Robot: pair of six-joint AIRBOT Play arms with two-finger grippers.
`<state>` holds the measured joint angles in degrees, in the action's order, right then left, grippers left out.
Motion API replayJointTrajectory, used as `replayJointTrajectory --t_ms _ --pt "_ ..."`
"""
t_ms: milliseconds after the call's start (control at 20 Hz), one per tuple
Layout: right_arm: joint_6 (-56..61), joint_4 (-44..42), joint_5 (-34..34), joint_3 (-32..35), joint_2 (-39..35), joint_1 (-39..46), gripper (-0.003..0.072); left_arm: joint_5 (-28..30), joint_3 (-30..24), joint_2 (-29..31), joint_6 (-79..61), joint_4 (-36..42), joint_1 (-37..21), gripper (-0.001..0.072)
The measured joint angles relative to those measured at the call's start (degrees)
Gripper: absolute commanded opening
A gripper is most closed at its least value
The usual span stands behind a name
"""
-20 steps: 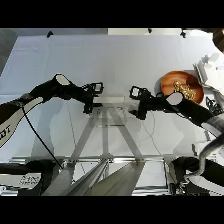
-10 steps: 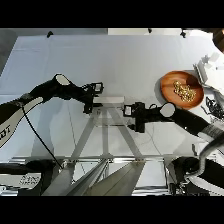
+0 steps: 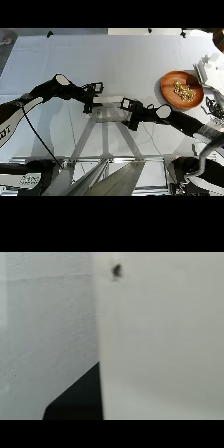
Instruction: Fold the box and place the chain.
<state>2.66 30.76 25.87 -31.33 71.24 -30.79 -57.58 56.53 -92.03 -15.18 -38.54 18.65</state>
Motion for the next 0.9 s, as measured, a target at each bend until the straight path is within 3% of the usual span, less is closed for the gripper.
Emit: replayJointTrajectory --t_ms 450,900 --pt "5.7 0.7 1.9 -3.8 2.7 1.9 0.0695 0.0 0.0 0.0 0.0 0.0 0.0 0.0010" --pt "1.7 5.7 8.2 -10.1 7.3 5.2 0.0691 0.1 0.0 0.0 0.0 -0.1 0.0 0.0010"
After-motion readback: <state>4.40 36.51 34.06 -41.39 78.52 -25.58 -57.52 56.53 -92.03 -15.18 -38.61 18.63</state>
